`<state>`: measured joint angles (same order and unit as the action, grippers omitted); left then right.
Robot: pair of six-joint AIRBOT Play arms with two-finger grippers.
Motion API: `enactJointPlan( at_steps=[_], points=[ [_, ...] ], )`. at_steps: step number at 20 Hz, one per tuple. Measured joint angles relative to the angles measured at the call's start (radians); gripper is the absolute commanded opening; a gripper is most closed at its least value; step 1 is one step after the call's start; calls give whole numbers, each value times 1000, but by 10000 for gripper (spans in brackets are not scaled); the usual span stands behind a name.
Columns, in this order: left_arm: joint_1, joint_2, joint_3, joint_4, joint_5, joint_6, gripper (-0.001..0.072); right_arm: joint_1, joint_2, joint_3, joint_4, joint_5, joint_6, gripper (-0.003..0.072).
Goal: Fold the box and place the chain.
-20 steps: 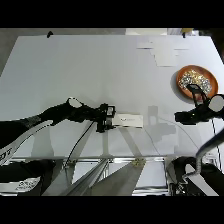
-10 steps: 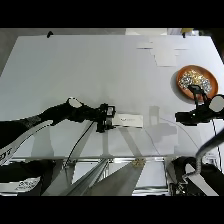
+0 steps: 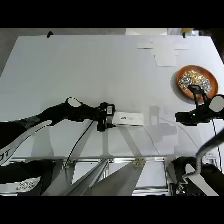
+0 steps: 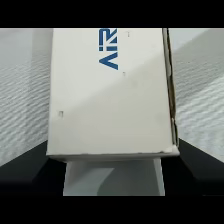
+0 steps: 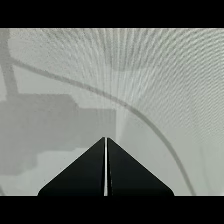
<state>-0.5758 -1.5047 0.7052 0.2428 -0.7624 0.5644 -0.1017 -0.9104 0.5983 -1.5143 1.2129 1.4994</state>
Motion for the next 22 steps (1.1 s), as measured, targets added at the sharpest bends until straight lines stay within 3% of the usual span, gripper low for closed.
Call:
enactJointPlan(
  at_steps=[5, 9, 15, 22],
  points=[
    [61, 146, 0, -2, 147, -124, 4, 0, 0, 0, 0, 0, 0, 17],
    [196, 297, 0, 31, 291, -336, 8, 0, 0, 0, 0, 0, 0, 17],
    [571, 407, 0, 222, 350, -754, 9, 0, 0, 0, 0, 0, 0, 17],
    [1013, 361, -3, 496, 240, -1101, 10, 0, 0, 0, 0, 0, 0, 17]
  ],
)
